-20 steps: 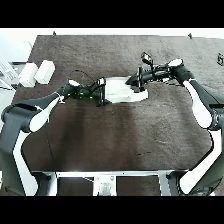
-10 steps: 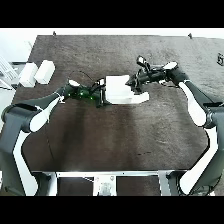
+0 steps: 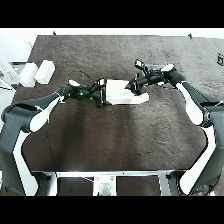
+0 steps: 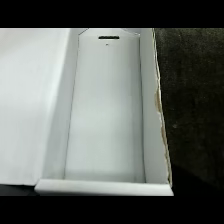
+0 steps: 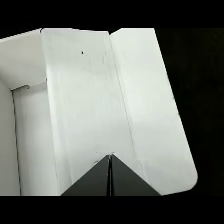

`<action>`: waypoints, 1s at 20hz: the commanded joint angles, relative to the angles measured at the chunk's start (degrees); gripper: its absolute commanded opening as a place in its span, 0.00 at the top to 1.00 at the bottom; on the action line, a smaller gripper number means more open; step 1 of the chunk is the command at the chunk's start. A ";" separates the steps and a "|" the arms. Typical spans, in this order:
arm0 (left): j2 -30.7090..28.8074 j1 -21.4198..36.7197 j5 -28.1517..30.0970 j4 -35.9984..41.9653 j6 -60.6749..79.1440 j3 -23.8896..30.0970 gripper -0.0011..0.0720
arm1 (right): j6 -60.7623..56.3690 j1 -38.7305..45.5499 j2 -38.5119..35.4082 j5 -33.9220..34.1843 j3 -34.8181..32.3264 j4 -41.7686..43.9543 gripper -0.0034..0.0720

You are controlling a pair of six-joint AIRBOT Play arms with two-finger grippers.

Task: Fold the box and place the chain.

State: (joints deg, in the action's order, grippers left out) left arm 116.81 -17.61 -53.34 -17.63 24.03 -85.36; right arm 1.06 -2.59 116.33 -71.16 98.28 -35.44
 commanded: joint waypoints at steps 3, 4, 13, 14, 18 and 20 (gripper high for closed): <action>-0.04 0.00 0.20 0.09 -0.02 -0.07 0.34 | 1.95 0.61 -4.79 -0.55 0.50 0.39 0.95; -0.04 0.00 0.22 0.09 -0.02 -0.07 0.34 | 1.95 1.27 -6.86 -1.11 0.04 0.33 0.95; -0.04 0.00 0.20 0.09 -0.02 -0.07 0.34 | 8.07 5.95 -19.04 -1.03 -16.17 -9.22 0.11; -0.04 0.00 0.22 0.09 -0.02 -0.07 0.34 | 8.90 6.14 -18.73 0.39 -17.42 -9.66 0.11; -0.04 0.00 0.22 0.09 -0.02 -0.07 0.34 | 13.22 6.16 -16.68 3.13 -19.52 -9.62 0.11; -0.04 0.00 0.22 0.09 -0.02 -0.07 0.34 | 13.44 5.79 -15.32 3.45 -19.47 -9.60 0.11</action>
